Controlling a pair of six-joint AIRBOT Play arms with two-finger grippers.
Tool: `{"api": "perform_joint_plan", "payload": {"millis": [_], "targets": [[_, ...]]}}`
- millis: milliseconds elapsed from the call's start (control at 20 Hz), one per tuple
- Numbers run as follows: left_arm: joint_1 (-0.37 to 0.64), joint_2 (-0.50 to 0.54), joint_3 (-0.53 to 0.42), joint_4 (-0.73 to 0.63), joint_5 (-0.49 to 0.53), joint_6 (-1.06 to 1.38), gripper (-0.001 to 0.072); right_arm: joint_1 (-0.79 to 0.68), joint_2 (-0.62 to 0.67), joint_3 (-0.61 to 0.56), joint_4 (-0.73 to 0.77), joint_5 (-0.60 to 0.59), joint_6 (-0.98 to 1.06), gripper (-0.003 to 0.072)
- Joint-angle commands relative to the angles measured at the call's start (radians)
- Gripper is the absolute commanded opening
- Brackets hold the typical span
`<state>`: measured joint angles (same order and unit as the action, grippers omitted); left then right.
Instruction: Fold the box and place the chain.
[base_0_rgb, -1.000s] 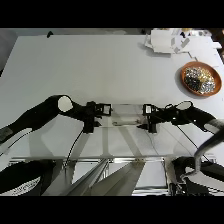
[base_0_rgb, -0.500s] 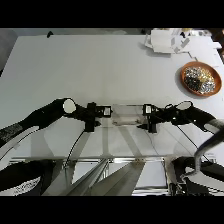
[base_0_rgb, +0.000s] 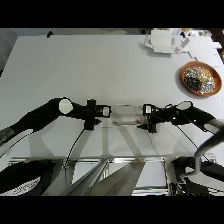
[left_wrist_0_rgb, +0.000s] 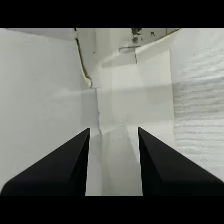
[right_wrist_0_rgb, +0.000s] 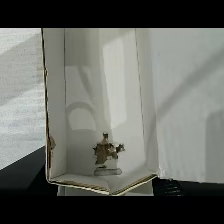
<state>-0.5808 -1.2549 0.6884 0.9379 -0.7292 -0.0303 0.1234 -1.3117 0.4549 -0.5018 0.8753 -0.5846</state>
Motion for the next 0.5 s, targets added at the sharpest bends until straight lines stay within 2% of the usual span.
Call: {"api": "perform_joint_plan", "payload": {"millis": [0, 250, 450], "targets": [[-0.007, 0.009, 0.000, -0.026, 0.010, 0.129, 0.0340, 0.000, 0.001, 0.000, 0.000, 0.000, 0.000, 0.0410], [-0.007, -0.072, 0.000, -0.143, 0.061, 0.260, 0.0339, 0.000, 0.001, 0.000, 0.000, 0.000, 0.000, 0.0410], [-0.023, -0.081, 0.000, -0.190, 0.062, 0.278, 0.0339, 0.000, 0.001, 0.000, 0.000, 0.000, 0.000, 0.0410]]}}
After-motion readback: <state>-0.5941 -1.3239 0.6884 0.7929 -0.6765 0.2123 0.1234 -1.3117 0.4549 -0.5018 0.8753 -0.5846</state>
